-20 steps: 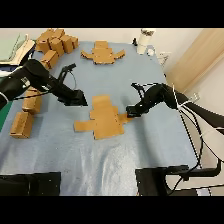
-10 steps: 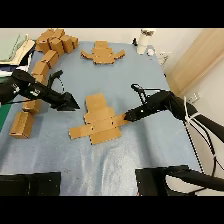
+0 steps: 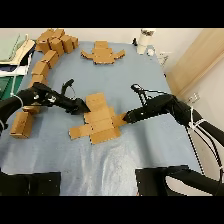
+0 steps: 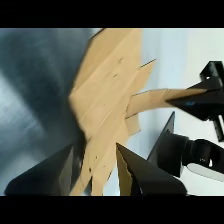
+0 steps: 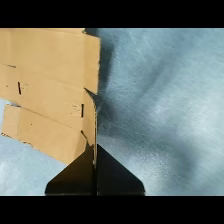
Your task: Fold the box.
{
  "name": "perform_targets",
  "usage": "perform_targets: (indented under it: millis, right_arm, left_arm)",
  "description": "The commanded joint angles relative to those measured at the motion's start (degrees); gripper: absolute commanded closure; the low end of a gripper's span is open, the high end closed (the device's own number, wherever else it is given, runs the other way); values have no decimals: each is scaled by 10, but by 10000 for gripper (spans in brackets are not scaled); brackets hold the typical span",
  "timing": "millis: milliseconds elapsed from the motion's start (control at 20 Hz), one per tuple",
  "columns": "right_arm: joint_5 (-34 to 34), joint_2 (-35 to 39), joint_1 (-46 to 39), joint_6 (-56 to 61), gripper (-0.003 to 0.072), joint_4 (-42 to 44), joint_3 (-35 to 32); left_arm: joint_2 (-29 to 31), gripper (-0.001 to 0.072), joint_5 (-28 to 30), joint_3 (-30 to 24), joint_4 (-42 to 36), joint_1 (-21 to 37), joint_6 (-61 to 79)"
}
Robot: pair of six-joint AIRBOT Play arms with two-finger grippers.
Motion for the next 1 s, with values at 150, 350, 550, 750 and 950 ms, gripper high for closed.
perform_targets:
  millis: [150,350,550,750,950]
  right_arm:
    - [7,2,16,5,686,-1,-1]
    - [9,2,16,5,686,-2,-1]
    - [10,2,16,5,686,-2,-1]
    - [10,2,16,5,676,-3,-1]
    - [29,2,-1,58,268,-46,14]
  left_arm:
    - [-49,305,2,50,-40,-18,35]
    - [-49,441,-15,50,-32,-14,50]
    - [-49,615,-16,50,-32,-11,67]
    - [-49,699,-30,50,-41,-11,120]
    - [-38,702,-42,68,-64,-18,216]
